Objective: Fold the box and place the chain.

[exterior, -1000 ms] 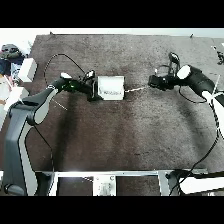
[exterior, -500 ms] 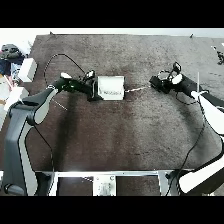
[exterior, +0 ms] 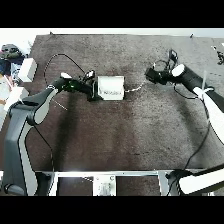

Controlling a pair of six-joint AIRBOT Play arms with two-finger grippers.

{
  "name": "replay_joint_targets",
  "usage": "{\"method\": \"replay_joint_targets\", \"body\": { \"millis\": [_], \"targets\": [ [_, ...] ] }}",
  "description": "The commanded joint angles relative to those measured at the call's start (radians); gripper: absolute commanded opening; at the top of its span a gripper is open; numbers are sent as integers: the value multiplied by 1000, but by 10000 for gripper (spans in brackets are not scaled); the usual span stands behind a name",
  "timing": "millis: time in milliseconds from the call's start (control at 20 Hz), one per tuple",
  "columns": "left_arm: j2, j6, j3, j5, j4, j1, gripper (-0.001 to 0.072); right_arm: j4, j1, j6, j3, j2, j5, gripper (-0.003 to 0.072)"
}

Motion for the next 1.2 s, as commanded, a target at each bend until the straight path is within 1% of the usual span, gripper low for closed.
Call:
{"method": "replay_joint_targets", "body": {
  "millis": [0, 100, 200, 300, 400, 550, 700, 950, 1050, 1100, 1150],
  "targets": [
    [0, 0, 0, 0, 0, 0, 444, 3, 76, -85, 2, 172, 106, 11],
    [0, 0, 0, 0, 0, 0, 444, 3, 128, -85, 4, 262, 95, 11],
    [0, 0, 0, 0, 0, 0, 444, 2, 188, -86, 24, 316, 63, 11],
    [0, 1, 0, 0, 0, 0, 444, 2, 253, -92, 52, 327, 17, 12],
    [0, 0, 0, 0, 0, 0, 444, 2, 318, -92, 56, 323, -38, 12],
    [0, 1, 0, 0, 0, 0, 444, 2, 388, -92, 56, 284, -56, 11],
    [0, 0, 0, 0, 0, 0, 444, 3, 426, -90, 55, 221, -56, 11],
    [0, 0, 0, 0, 0, 0, 443, 2, 446, -84, 55, 107, -42, 12],
    [0, 0, 0, 0, 0, 0, 444, -38, 446, -84, 55, 78, -19, 11],
    [0, 0, 0, 0, 0, 0, 443, -90, 445, -83, 55, 73, -5, 30],
    [0, 0, 0, 0, 0, 0, 444, -139, 442, -84, 55, 74, 2, 265]
  ]
}}
